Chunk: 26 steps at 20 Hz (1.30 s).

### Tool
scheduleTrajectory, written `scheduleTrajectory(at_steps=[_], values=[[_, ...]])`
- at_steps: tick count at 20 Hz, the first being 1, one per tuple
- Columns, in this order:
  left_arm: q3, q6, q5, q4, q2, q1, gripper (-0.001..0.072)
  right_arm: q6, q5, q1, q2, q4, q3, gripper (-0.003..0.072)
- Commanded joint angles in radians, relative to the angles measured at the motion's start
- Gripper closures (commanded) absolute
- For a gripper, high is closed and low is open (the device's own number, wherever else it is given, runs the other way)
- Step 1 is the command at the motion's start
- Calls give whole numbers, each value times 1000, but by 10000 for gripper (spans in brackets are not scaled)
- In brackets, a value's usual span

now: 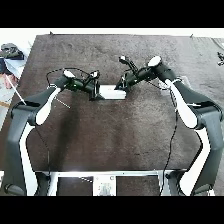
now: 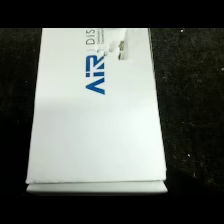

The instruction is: Fold the box and place the chain.

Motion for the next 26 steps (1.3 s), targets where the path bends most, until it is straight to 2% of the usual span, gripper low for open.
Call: scheduleTrajectory(at_steps=[1, 6, 9, 14, 17, 18, 20, 23, 26], values=[[1, 0, 1, 0, 1, 1, 576, 47, 58, -1, -50, -50, 0, 697], [1, 0, 1, 0, 1, 1, 576, 60, 34, -1, -51, -93, 1, 698], [1, 0, 1, 0, 1, 1, 576, 60, 40, -2, 12, 6, 1, 698], [1, 0, 1, 0, 1, 1, 576, 87, 62, -2, 250, 131, -2, 700], [1, 0, 1, 0, 1, 1, 576, 91, 28, -2, 451, 156, -94, 700], [1, 0, 1, 0, 1, 1, 576, 91, -17, -2, 526, 156, -159, 700], [1, 0, 1, 0, 1, 1, 576, 89, -200, -2, 707, 155, -359, 700], [1, 0, 1, 0, 1, 1, 576, 86, -629, -2, 1025, 154, -784, 699], [1, 0, 1, 0, 1, 1, 576, 87, -958, -1, 1313, 176, -1193, 698]])
